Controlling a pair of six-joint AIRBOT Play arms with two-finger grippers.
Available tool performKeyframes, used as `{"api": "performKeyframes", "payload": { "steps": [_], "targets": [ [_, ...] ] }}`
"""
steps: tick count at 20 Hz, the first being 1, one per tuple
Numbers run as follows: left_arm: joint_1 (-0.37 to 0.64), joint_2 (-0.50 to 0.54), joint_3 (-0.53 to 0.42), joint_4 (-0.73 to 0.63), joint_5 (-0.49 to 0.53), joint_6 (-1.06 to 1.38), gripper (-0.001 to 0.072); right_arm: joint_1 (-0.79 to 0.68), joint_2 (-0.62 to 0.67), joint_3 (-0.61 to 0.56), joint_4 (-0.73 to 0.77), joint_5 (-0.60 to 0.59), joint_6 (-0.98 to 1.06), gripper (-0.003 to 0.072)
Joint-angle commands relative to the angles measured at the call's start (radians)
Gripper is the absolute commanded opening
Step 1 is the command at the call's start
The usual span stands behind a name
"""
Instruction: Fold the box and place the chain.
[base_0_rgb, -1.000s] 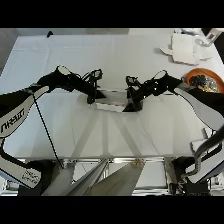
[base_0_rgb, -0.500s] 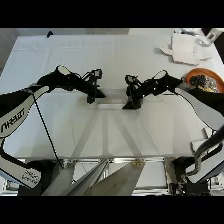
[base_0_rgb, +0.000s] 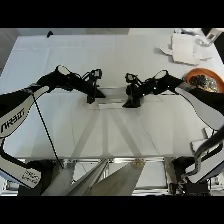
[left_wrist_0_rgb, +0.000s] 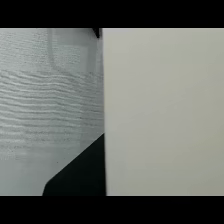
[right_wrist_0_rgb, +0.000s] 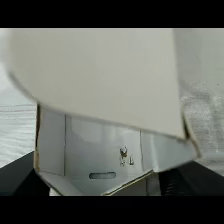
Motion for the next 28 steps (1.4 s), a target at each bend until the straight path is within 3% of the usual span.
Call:
{"api": "performKeyframes", "payload": {
  "steps": [1, 2, 3, 28],
  "targets": [
    [0.000, -0.001, 0.000, 0.000, -0.002, 0.000, 0.0013, -0.001, 0.000, 0.001, 0.000, -0.003, 0.003, 0.0447],
    [0.000, -0.001, 0.000, 0.000, -0.002, 0.000, 0.0013, -0.001, 0.000, 0.001, 0.000, -0.003, 0.002, 0.0345],
    [0.000, -0.001, 0.000, 0.000, -0.002, 0.000, 0.0013, -0.001, 0.000, 0.001, 0.000, -0.002, 0.003, 0.0335],
    [0.000, -0.001, 0.000, 0.000, -0.002, -0.018, 0.0013, -0.001, 0.000, 0.001, 0.000, -0.002, 0.003, 0.0336]
  ]
}}
